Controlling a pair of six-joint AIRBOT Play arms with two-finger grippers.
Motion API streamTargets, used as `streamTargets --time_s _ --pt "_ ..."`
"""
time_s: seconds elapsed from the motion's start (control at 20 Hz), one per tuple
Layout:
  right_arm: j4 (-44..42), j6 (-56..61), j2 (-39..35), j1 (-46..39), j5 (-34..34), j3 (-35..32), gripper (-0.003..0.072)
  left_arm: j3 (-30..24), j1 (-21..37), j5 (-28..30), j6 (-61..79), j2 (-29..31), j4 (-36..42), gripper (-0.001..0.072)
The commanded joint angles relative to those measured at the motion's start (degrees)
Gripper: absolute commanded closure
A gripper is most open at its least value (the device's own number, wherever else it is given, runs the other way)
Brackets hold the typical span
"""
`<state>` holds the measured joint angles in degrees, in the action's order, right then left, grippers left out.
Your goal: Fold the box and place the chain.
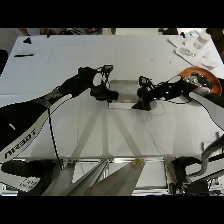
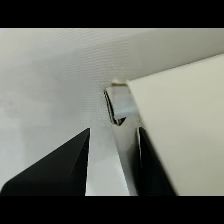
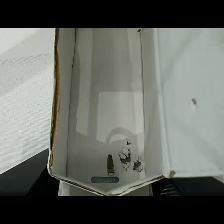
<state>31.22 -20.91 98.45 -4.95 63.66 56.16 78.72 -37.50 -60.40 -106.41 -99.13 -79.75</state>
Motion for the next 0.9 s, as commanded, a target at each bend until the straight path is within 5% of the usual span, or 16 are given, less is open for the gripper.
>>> streamTargets --time_s 0.0,0.85 --pt "0.0 0.02 0.0 0.0 0.02 0.04 0.0284 0.61 -0.46 -1.86 -4.94 -1.38 -1.53 0.0365" --pt "0.0 0.02 0.0 0.0 0.02 0.04 0.0284 4.5 -0.44 -0.22 -9.57 -2.51 2.14 0.0377"
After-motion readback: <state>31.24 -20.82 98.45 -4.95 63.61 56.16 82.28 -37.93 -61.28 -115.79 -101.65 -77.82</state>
